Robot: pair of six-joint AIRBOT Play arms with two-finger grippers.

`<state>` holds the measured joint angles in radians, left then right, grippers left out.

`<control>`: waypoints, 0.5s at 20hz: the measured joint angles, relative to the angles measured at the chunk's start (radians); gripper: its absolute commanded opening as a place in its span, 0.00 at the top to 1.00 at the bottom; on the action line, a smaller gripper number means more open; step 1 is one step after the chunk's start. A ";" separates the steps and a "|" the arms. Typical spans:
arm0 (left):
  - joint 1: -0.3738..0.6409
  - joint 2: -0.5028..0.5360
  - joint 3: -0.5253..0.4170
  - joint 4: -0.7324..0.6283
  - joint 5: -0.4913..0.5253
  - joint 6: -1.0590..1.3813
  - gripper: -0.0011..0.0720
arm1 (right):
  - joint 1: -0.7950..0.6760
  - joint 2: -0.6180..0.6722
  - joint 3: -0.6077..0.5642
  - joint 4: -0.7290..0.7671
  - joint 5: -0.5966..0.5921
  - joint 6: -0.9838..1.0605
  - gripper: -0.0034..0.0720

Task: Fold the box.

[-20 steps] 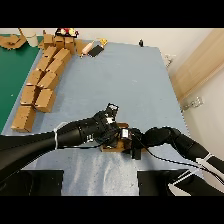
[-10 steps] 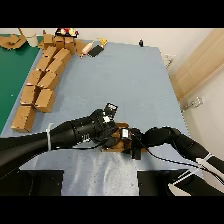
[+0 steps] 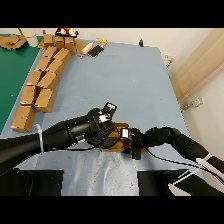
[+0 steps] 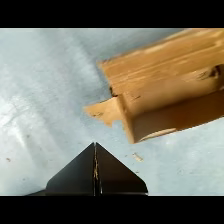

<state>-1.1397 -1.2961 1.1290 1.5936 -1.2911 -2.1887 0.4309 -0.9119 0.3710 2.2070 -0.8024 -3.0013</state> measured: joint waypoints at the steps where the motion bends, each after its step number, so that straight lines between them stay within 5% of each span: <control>1: 0.002 0.022 -0.017 0.001 0.010 0.011 0.97 | 0.000 0.000 0.000 0.000 0.000 0.000 0.29; 5: 0.080 0.205 -0.163 -0.124 0.148 0.257 0.97 | 0.000 0.000 0.000 0.000 0.000 0.000 0.29; 10: 0.406 0.389 -0.346 -0.542 0.222 0.849 0.97 | 0.000 0.000 0.000 0.000 0.000 0.000 0.29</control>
<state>-0.7341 -0.9066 0.7830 1.0515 -1.0687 -1.3399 0.4309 -0.9115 0.3710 2.2070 -0.8024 -3.0013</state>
